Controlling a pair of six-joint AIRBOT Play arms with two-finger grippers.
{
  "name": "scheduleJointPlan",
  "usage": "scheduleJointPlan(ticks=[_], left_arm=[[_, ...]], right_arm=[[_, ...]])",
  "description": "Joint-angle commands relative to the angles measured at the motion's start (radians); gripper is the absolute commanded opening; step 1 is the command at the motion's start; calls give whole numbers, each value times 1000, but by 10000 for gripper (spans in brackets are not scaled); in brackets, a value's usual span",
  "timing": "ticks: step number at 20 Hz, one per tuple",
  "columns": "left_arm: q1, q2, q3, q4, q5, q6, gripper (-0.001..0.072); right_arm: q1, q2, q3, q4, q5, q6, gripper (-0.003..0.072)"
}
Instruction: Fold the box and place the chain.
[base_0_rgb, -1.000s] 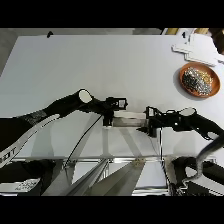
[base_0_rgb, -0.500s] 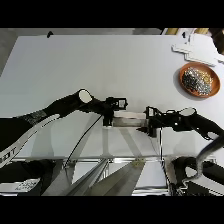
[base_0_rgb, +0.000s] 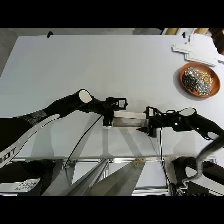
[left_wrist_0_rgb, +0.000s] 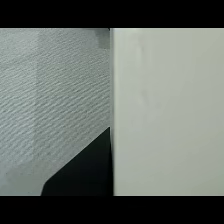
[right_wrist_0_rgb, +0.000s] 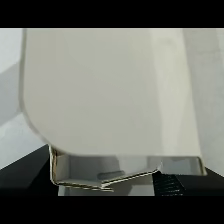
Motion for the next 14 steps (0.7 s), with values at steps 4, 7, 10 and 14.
scheduleJointPlan(ticks=[4, 7, 10, 14], left_arm=[[0, 0, 0, 0, 0, 0, 10], [0, 0, 0, 0, -5, 0, 10], [0, 0, 0, 0, -37, 0, 10], [2, 13, 0, 24, -42, 0, 313]], right_arm=[[0, -1, 0, 0, 0, 0, 339], [0, -1, 0, 0, 0, 0, 339], [0, -1, 0, 0, 0, 0, 339], [0, -1, 0, 0, 0, 0, 339]])
